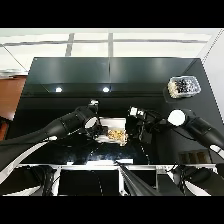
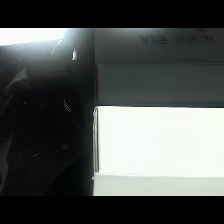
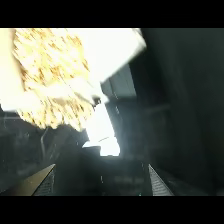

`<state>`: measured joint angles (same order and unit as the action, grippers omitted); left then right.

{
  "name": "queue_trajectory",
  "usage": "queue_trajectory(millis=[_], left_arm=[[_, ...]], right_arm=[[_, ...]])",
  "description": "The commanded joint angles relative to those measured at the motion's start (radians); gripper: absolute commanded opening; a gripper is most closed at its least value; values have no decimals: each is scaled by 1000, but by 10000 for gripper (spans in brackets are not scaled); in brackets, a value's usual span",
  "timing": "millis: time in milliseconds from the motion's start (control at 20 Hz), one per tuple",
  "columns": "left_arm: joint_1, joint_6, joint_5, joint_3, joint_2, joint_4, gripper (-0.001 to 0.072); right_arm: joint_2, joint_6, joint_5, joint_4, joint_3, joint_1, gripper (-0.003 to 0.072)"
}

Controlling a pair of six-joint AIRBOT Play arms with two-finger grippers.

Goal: Fold the box and place the chain.

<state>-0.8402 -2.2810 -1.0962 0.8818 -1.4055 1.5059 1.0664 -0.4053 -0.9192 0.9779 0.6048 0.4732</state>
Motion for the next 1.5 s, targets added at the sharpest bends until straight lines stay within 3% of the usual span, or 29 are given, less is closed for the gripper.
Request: queue_trajectory(millis=[0,50,100,450,800,1450], left_arm=[[0,0,-13,0,1,0,31],[0,0,-13,0,1,0,31],[0,0,-13,0,1,0,31],[0,0,-12,0,1,0,31],[0,0,-12,0,1,0,31],[0,0,-12,0,1,0,31]], right_arm=[[53,225,41,-145,-12,27,697],[66,245,41,-154,-12,35,665],[78,246,41,-155,-12,40,582],[117,246,53,-155,-13,53,584],[129,245,138,-150,-13,91,584],[158,245,146,-128,-13,96,583]])
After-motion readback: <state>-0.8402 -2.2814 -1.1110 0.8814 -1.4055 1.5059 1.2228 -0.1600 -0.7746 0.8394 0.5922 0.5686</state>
